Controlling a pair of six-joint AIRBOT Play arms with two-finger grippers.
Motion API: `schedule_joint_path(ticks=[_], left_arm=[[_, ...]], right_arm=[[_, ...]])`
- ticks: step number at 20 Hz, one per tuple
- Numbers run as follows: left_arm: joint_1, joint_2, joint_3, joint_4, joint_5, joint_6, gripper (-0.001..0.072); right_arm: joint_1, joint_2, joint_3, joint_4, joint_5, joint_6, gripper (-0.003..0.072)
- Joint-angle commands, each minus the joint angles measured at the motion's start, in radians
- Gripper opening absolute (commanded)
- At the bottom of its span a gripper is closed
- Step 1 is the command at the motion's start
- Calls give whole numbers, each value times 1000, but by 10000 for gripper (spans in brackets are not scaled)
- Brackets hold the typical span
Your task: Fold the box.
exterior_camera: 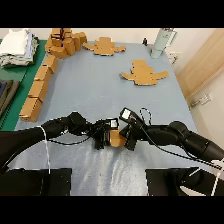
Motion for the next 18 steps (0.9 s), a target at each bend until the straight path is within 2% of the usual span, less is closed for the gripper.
schedule_joint_path(ticks=[1, 7, 13, 14, 16, 17, 18], left_arm=[[1, 0, 1, 0, 0, 0, 489], [1, 0, 1, 0, 0, 0, 490], [1, 0, 1, 0, 0, 0, 490], [1, 0, 1, 0, 0, 0, 489], [1, 0, 1, 0, 0, 0, 489], [1, 0, 1, 0, 0, 0, 489], [1, 0, 1, 0, 0, 0, 489]], right_arm=[[94, 6, -32, -101, 87, -18, 4], [156, -4, -51, -236, 100, -16, 4], [156, 11, -51, -249, 92, -17, 17], [156, 16, -51, -252, 91, -17, 106], [157, 20, -51, -272, 90, -18, 362], [157, 24, -51, -277, 90, -20, 418], [157, 30, -51, -276, 90, -40, 420]])
